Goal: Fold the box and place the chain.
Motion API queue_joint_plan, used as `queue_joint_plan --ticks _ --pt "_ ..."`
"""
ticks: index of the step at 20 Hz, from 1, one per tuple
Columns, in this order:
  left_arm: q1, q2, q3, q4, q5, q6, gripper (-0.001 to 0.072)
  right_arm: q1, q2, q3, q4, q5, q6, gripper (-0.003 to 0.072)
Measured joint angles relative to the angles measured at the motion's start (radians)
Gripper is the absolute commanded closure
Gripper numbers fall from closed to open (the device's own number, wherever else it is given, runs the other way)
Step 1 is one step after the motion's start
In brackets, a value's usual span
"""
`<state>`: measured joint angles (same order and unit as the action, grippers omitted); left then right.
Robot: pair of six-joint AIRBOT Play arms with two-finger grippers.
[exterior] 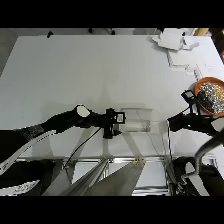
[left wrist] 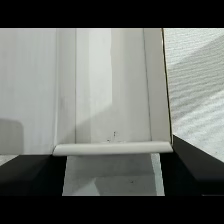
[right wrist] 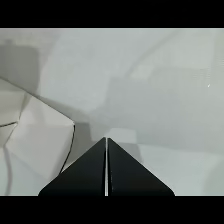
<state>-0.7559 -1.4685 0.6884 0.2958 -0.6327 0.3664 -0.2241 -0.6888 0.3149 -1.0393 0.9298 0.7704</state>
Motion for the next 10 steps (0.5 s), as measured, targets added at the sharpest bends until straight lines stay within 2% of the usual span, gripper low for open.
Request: queue_joint_plan --ticks 6,10 --pt "0.000 0.000 0.000 0.000 0.000 0.000 0.0435 0.014 -0.198 0.000 0.103 0.016 0.006 0.0664" --pt "0.000 0.000 0.000 0.000 0.000 0.000 0.0435 0.077 -0.251 0.000 0.156 0.042 -0.011 0.0663"
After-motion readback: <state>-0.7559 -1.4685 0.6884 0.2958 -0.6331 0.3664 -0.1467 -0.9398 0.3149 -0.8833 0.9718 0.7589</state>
